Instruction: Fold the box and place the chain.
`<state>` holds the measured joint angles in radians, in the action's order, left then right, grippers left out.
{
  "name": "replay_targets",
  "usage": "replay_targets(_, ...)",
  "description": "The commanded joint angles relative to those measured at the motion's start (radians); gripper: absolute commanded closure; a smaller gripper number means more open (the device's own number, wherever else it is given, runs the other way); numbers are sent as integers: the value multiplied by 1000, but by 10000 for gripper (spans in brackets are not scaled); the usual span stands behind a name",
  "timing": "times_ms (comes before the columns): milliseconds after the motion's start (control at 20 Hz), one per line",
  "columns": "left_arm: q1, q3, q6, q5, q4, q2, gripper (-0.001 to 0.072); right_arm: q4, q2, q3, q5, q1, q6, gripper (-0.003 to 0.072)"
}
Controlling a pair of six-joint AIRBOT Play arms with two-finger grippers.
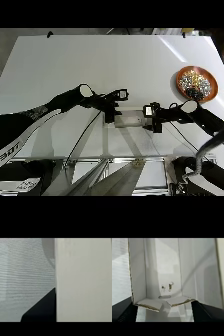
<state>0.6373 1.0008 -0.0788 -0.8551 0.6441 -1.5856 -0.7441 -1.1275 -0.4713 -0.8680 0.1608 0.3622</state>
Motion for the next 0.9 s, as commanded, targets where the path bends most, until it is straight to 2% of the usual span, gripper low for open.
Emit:
replay_targets(0, 0, 0, 0, 2, 0, 0, 698, 26, -37, 0, -19, -1, 59, 1)
replay_targets(350, 0, 0, 0, 2, 0, 0, 698, 58, -66, -13, -18, -1, 66, 7)
replay_targets(400, 0, 0, 0, 2, 0, 0, 698, 67, -66, -17, -16, -1, 66, 36)
replay_targets(850, 0, 0, 0, 2, 0, 0, 698, 78, -70, -18, -19, -1, 65, 53)
